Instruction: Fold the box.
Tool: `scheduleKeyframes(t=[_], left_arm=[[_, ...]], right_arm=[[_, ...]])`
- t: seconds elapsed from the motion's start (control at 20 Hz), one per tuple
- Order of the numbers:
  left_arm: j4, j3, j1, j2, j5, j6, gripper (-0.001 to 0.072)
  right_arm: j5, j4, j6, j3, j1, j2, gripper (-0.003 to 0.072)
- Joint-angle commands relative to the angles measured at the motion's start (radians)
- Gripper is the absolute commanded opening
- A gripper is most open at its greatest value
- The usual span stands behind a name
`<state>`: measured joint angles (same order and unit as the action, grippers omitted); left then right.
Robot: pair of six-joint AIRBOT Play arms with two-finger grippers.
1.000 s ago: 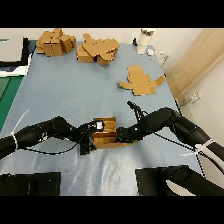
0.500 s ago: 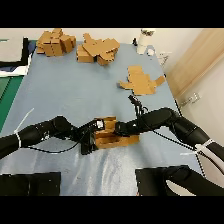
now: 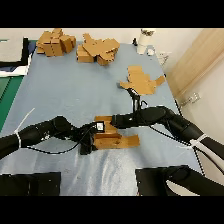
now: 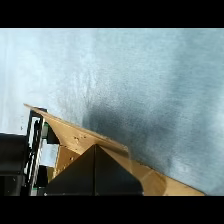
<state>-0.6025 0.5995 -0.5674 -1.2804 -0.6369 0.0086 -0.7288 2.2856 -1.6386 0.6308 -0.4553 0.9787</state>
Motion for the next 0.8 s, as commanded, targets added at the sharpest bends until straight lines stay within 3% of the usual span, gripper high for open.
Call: scheduleKeyframes(t=[0.0,0.45,0.75], left_arm=[[0.0,0.0,0.0,-0.001,-0.002,0.026,0.046],[0.001,0.0,0.0,-0.005,-0.002,0.026,0.046],[0.0,0.0,0.0,-0.005,-0.002,0.026,0.0461]], right_arm=[[0.008,0.0,-0.021,0.003,-0.002,0.032,0.0006],[0.001,-0.045,-0.042,0.003,-0.095,0.154,0.0005],[0.006,-0.095,-0.065,0.004,-0.095,0.161,0.0005]])
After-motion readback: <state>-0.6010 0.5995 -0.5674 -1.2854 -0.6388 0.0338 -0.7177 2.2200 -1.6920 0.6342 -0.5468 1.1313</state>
